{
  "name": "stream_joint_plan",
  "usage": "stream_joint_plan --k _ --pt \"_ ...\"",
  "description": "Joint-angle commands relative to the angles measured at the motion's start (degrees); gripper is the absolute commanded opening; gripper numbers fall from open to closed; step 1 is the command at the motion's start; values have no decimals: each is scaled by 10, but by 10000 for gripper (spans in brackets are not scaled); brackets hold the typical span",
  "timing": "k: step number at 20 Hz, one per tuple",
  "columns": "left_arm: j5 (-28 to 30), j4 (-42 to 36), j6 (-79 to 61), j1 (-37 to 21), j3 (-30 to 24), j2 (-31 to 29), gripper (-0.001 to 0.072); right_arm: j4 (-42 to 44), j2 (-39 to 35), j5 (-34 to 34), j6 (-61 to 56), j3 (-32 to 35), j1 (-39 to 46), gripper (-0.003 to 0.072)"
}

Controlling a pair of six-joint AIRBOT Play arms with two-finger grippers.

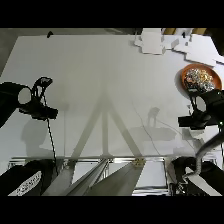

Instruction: Fold the box and place the chain.

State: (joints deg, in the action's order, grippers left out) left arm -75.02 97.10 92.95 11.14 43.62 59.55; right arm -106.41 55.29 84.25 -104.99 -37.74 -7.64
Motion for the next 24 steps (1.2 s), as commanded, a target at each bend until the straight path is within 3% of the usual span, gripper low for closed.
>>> stream_joint_plan --k 1,11,15,18,21,24 --pt "0 0 0 0 0 0 8 0 0 0 0 0 0 22" --pt "0 0 0 0 0 0 8 2 0 -20 0 0 0 22" --pt "0 0 0 0 0 0 8 2 0 -68 0 0 0 22" --pt "0 0 0 0 0 0 8 -75 1 -114 95 -4 2 18" --pt "0 0 0 0 0 0 8 -217 29 -121 120 -49 85 17" --pt "0 0 0 0 0 0 8 -243 42 -160 242 -69 224 21"
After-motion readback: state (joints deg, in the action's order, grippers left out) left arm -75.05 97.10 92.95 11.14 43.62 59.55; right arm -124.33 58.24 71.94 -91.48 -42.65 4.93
